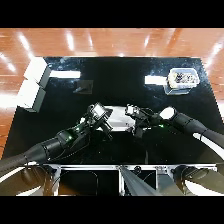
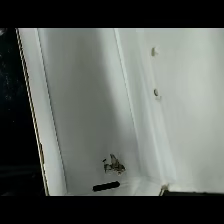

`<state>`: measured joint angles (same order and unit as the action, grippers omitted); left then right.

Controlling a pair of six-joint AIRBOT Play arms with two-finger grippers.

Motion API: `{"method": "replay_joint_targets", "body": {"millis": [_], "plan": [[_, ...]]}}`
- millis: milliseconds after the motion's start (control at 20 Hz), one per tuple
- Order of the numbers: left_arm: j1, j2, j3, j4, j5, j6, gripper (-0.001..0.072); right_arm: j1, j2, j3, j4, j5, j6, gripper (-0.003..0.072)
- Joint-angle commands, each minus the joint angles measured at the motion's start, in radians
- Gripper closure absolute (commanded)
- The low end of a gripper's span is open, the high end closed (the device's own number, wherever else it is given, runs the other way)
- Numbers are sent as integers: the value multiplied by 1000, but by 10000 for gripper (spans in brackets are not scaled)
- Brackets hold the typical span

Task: Fold the box and place the chain.

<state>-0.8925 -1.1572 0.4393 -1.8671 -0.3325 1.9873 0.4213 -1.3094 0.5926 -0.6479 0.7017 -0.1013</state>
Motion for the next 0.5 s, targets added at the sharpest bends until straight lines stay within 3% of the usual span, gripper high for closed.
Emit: {"method": "replay_joint_targets", "body": {"millis": [0, 250, 450], "plan": [[0, -7, 1, -8, -42, 1, 691, 0, 0, -1, 0, 1, 0, 157], [0, -37, 1, -69, -29, 1, 691, 0, 0, -1, 0, 1, 0, 157], [0, -66, 45, -123, 51, -6, 691, 0, 0, -1, 0, 1, 0, 157]]}}
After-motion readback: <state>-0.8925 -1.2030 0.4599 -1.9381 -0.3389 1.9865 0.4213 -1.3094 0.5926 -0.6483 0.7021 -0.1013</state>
